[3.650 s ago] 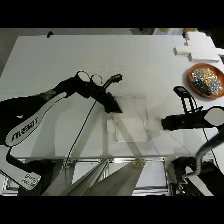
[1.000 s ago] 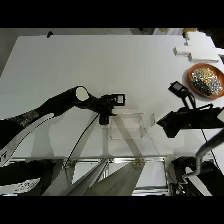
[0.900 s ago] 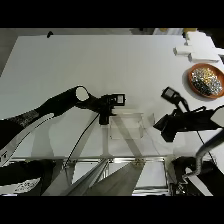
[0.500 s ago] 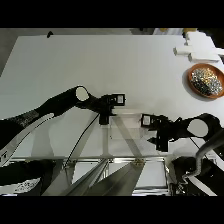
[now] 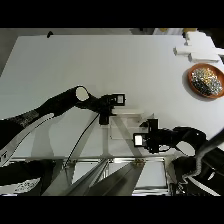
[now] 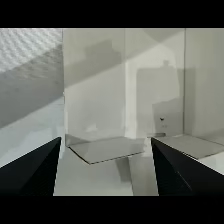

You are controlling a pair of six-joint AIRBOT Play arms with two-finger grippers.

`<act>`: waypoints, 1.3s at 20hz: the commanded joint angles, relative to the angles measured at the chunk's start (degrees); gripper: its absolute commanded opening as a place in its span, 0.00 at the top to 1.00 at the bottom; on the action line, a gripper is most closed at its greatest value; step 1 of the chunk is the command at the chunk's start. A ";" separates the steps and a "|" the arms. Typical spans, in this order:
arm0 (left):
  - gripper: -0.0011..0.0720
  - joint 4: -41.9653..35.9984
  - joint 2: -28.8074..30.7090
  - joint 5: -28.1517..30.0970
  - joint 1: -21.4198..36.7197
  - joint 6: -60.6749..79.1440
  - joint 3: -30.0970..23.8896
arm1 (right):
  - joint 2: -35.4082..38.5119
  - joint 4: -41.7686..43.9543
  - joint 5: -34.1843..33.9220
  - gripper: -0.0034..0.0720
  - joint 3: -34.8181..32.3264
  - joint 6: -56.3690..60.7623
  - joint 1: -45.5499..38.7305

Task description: Fold the box and place the chain.

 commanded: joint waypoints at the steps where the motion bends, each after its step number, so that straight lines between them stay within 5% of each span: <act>1: 0.97 0.00 0.02 -0.15 -0.02 0.02 -0.02 | -0.26 0.00 -3.06 0.12 -1.38 -0.17 1.42; 10: 0.97 0.00 0.02 -0.13 -0.02 0.02 0.00 | -3.32 -0.55 -5.60 0.08 -1.92 -0.02 0.85; 17: 0.97 0.00 0.02 -0.15 -0.02 0.02 -0.02 | -3.52 0.48 -3.19 0.08 4.17 -0.20 -8.22; 26: 0.97 0.00 0.02 -0.15 -0.02 0.02 0.00 | -8.74 26.82 -1.70 0.06 4.63 -25.75 -20.22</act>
